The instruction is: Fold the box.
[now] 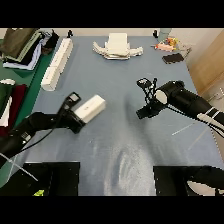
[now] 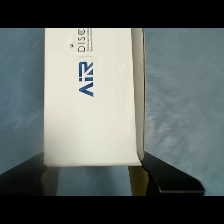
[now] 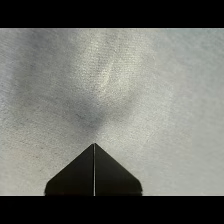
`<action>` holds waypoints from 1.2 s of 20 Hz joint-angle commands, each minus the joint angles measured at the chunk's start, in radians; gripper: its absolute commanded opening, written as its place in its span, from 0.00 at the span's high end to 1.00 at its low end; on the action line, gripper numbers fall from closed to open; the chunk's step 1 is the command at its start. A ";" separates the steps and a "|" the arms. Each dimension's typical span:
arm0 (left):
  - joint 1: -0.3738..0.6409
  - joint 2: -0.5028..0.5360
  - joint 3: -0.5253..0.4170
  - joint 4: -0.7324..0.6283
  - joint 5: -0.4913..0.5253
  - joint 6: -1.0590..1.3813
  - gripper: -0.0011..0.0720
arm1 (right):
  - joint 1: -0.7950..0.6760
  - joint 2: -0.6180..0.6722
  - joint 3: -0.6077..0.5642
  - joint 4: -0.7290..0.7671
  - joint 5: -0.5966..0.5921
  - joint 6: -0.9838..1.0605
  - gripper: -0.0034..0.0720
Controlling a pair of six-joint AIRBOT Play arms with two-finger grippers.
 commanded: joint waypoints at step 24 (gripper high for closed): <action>0.666 -0.396 0.245 0.051 0.136 -0.065 0.43 | 0.000 -0.001 0.001 0.000 0.000 0.000 0.95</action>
